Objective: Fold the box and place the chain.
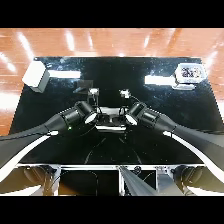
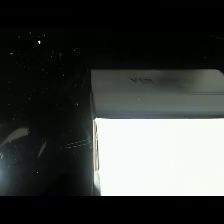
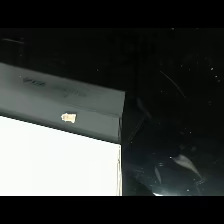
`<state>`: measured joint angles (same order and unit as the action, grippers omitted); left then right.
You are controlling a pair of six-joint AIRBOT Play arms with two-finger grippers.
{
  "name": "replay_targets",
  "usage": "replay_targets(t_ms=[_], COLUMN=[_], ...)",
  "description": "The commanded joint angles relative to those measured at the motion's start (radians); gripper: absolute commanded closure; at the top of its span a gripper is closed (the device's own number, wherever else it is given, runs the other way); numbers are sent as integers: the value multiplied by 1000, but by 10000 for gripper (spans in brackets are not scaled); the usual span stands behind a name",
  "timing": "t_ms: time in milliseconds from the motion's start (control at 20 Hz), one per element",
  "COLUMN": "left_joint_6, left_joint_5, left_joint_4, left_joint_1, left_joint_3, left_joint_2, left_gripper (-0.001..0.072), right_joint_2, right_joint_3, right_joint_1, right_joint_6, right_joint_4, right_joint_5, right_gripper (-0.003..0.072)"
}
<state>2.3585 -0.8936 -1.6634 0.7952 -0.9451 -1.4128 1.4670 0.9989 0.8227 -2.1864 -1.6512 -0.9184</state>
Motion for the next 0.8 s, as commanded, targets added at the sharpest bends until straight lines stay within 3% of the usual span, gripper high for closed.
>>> replay_targets(t_ms=[0, 50, 100, 150, 200, 750], left_joint_6=[-2, -2, -2, -2, -2, -2], left_joint_5=[3, 3, 3, 3, 3, 3], left_joint_4=[-1, -1, -1, -1, -1, 0], left_joint_1=[0, 0, 0, 0, 0, 0], left_joint_3=[0, 0, 0, 0, 0, 0], left_joint_2=[0, 0, 0, 0, 0, 0], left_gripper=[690, 690, 690, 690, 690, 690], right_joint_2=[-1, -1, -1, -1, -1, -56], right_joint_3=[20, 24, 25, 25, 25, 25], right_joint_1=[0, 0, 0, 0, 0, -15], right_joint_6=[32, 32, 32, 32, 32, -66], right_joint_4=[20, 21, 22, 24, 24, 13], right_joint_5=[-3, -8, -13, -24, -37, -185], right_gripper=[655, 654, 521, 182, 115, 141])
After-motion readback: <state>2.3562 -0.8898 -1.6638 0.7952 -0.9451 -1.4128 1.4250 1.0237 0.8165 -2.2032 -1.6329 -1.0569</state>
